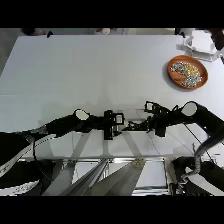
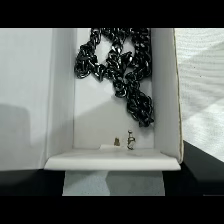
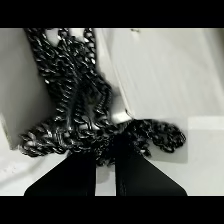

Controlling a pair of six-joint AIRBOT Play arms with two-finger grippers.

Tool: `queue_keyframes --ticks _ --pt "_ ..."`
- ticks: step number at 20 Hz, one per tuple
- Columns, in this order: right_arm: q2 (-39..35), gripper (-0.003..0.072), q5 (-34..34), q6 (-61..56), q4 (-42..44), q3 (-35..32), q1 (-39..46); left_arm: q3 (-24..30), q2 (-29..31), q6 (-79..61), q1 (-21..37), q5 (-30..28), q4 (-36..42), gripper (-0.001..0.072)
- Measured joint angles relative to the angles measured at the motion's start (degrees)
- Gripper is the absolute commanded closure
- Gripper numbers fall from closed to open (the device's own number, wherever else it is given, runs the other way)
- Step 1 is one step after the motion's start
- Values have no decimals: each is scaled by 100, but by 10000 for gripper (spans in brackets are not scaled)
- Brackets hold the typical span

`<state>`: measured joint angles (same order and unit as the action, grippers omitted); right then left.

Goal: Fold the box and place the chain.

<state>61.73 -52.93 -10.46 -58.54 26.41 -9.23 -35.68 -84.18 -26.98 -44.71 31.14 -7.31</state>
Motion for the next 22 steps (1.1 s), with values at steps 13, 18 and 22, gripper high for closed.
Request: queue_keyframes --ticks 13,18,22 --pt "-2415 672 -74 0 -511 9 0 0 2 0 0 -2 0 437" --pt "-3617 672 -72 0 -256 107 0 0 0 0 0 -2 2 437" --pt "-4081 671 -26 129 415 190 0 0 2 2 0 -2 2 437"
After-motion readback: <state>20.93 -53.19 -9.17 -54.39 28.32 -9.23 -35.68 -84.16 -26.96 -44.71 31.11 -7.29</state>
